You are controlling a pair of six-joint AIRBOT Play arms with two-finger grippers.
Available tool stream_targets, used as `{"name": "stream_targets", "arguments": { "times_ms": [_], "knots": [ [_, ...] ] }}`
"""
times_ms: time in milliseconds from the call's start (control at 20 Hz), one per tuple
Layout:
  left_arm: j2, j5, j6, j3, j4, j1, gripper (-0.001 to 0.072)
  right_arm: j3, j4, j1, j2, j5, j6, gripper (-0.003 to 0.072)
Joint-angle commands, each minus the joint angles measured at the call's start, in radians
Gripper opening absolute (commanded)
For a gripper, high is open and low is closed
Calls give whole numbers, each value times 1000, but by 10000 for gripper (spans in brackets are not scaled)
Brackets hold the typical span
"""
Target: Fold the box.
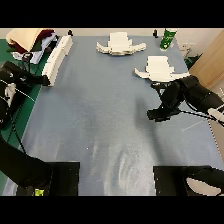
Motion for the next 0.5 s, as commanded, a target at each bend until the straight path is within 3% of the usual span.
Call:
{"name": "stream_targets", "arguments": {
  "times_ms": [0,100,150,200,250,350,450],
  "knots": [
    [52,-260,-21,25,32,24,702,1,0,0,0,0,0,5],
    [74,-393,-32,29,43,24,701,1,0,0,0,0,0,5],
    [81,-456,-48,30,42,24,602,1,0,0,0,0,0,5],
    [85,-525,-78,32,38,23,266,1,0,0,0,0,0,5],
    [86,-597,-87,36,34,22,13,1,1,0,0,0,0,5],
    [89,-696,-143,36,24,8,11,1,0,0,0,0,0,5],
    [114,-734,-166,34,24,-32,8,1,0,0,0,0,0,5]
  ]
}}
